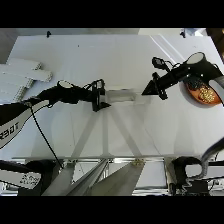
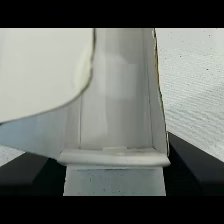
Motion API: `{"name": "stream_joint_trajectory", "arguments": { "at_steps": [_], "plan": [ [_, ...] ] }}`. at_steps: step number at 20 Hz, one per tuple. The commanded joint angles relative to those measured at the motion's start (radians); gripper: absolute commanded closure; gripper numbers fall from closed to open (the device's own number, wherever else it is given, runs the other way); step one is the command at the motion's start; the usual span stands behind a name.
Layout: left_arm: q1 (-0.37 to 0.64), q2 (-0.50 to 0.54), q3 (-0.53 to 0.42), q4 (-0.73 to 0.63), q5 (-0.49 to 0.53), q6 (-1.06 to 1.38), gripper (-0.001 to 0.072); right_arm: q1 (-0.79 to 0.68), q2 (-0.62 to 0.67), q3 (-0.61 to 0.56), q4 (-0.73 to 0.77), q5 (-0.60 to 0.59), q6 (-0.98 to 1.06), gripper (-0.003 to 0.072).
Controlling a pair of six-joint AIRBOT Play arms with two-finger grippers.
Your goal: Fold the box and place the chain.
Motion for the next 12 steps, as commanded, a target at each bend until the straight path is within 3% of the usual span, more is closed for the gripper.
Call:
{"name": "stream_joint_trajectory", "arguments": {
  "at_steps": [1, 3, 8, 12],
  "plan": [
    [0.0, 0.0, -0.001, 0.0, 0.001, 0.0, 0.0316, 0.072, 0.029, 0.001, 0.047, -0.003, 0.076, 0.0677],
    [0.0, 0.0, -0.001, 0.0, 0.0, 0.0, 0.0316, 0.133, 0.027, 0.001, 0.067, -0.104, 0.075, 0.0677],
    [0.0, 0.0, -0.001, 0.0, 0.001, 0.0, 0.0316, 0.181, -0.014, 0.001, 0.183, -0.503, 0.11, 0.068],
    [0.0, 0.0, -0.001, 0.0, 0.0, 0.0, 0.0316, 0.181, -0.063, 0.001, 0.15, -0.628, 0.15, 0.0679]
  ]
}}
